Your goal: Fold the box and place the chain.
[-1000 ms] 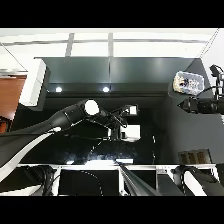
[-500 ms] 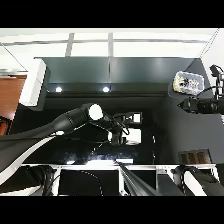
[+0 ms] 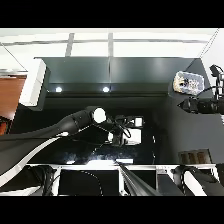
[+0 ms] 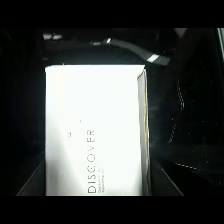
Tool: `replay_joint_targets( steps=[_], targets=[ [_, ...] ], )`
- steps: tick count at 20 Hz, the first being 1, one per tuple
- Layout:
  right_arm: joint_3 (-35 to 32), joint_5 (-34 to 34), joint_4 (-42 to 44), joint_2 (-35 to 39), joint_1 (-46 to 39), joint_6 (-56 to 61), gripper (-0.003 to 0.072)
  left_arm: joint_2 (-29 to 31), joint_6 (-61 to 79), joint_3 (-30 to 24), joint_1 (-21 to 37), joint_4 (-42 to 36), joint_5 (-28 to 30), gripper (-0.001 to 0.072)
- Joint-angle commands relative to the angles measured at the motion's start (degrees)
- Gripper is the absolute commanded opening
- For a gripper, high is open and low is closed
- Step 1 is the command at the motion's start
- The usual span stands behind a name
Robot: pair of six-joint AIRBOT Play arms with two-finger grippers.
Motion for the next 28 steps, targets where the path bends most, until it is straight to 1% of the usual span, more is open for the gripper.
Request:
replay_joint_targets(
  steps=[1, 3, 5, 6, 7, 8, 9, 10, 11, 13, 15, 17, 20, 21, 23, 25, 28],
  targets=[
    [0.0, -0.1, 0.0, 0.0, 0.0, 0.0, 0.0012, -0.9, 0.0, 0.0, -0.1, 0.8, 0.1, 0.0710],
    [0.0, -0.3, 0.0, 0.0, 0.0, 0.1, 0.0011, -0.9, 0.0, 0.0, -0.8, 1.0, 0.4, 0.0709],
    [0.0, -0.6, 0.0, 0.0, 0.0, 0.3, 0.0011, -0.9, 0.0, 0.0, -1.9, 2.7, 2.2, 0.0707],
    [0.0, -0.7, 0.0, 0.0, 0.0, 0.5, 0.0011, -0.9, 0.0, 0.0, -2.5, 4.0, 3.2, 0.0694],
    [0.0, -0.7, 0.0, 0.0, 0.0, 0.6, 0.0011, -0.9, 0.0, 0.0, -3.0, 4.9, 3.5, 0.0661],
    [0.0, -0.7, 0.0, 0.0, 0.0, 0.6, 0.0012, -0.8, -0.4, 0.0, -3.0, 4.8, 3.0, 0.0470],
    [0.0, -0.7, 0.0, 0.0, 0.0, 0.6, 0.0012, -0.5, -1.9, 0.1, -2.7, 4.9, 2.2, 0.0254],
    [0.0, -0.7, 0.0, 0.0, 0.0, 0.6, 0.0012, 0.1, -4.5, 0.1, -1.9, 4.9, 1.4, 0.0235],
    [0.0, -0.7, 0.0, 0.0, 0.0, 0.6, 0.0011, 0.9, -7.7, 0.1, -0.7, 5.1, 0.4, 0.0234],
    [0.0, -0.7, 0.0, 0.0, 0.0, 0.6, 0.0011, 3.2, -15.3, 0.0, 3.7, 7.1, -3.5, 0.0234],
    [0.0, -0.7, 0.0, 0.0, 0.0, 0.6, 0.0011, 6.1, -24.0, -0.2, 9.6, 12.0, -9.4, 0.0234],
    [0.0, -0.7, 0.0, 0.0, 0.0, 0.6, 0.0011, 9.0, -33.4, -0.5, 16.7, 19.4, -16.5, 0.0234],
    [0.0, -0.7, -0.1, 0.0, 0.0, 0.6, 0.0011, 14.1, -46.7, -2.3, 29.0, 32.7, -26.1, 0.0234],
    [0.0, -0.8, -0.1, 0.0, 0.0, 0.6, 0.0011, 16.0, -49.8, -3.4, 33.8, 35.9, -28.8, 0.0235],
    [0.0, -1.3, -0.1, 0.0, 0.0, 0.5, 0.0011, 19.7, -51.3, -5.8, 43.8, 37.7, -31.8, 0.0234],
    [0.0, -1.9, -0.1, 0.0, 0.0, 0.5, 0.0011, 22.9, -52.4, -7.6, 53.6, 37.7, -32.1, 0.0234],
    [0.0, -2.5, -0.2, 0.0, 0.0, 0.5, 0.0011, 25.6, -53.2, -8.0, 66.5, 37.6, -32.1, 0.0234]
  ],
)
